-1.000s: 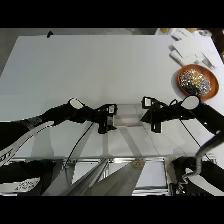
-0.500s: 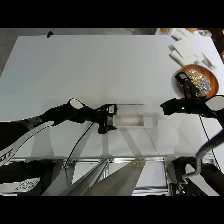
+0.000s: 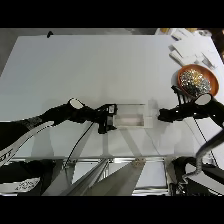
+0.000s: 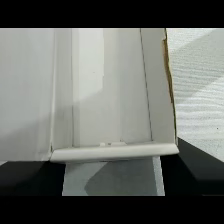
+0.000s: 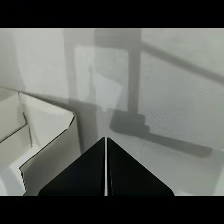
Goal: Fold the box and place the chain.
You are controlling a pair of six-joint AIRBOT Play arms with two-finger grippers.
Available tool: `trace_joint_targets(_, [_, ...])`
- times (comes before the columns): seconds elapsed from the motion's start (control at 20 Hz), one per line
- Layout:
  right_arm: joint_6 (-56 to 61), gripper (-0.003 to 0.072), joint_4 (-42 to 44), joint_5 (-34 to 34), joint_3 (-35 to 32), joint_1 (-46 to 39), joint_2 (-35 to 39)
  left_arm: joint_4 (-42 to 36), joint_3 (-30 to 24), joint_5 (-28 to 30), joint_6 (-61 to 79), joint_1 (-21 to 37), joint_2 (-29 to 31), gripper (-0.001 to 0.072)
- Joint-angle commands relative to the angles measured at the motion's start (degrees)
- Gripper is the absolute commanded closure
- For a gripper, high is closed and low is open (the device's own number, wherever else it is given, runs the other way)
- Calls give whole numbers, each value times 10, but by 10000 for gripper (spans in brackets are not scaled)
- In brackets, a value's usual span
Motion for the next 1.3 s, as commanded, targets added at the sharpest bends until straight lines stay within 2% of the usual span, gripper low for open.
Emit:
trace_joint_targets(0.0, [7, 669, 35, 15, 0, 28, -35, 0, 0, 0, 0, 0, 0, 395])
trace_joint_targets(0.25, [-38, 659, 115, 45, 0, 38, -2, 0, 0, 0, 0, 0, 0, 395])
trace_joint_targets(0.35, [-37, 556, 115, 56, 0, 38, 21, 0, 0, 0, 0, 0, 0, 395])
trace_joint_targets(0.5, [-38, 455, 133, 79, 0, 38, 33, 0, 0, 0, 0, 0, 0, 395])
trace_joint_targets(0.65, [-50, 445, 164, 92, 0, 43, 33, 0, 0, 0, 0, 0, 0, 395])
trace_joint_targets(0.85, [-50, 391, 165, 90, 0, 75, 33, 0, 0, 0, 0, 0, 0, 395])
trace_joint_targets(1.0, [-49, 391, 162, 79, 0, 79, 33, 0, 0, 0, 0, 0, 0, 395])
trace_joint_targets(1.15, [-8, 393, 147, 30, 0, 103, 33, 0, 0, 0, 0, 0, 0, 395])
trace_joint_targets(1.25, [46, 425, 121, -14, 4, 149, 33, 0, 0, 0, 0, 0, 0, 395])
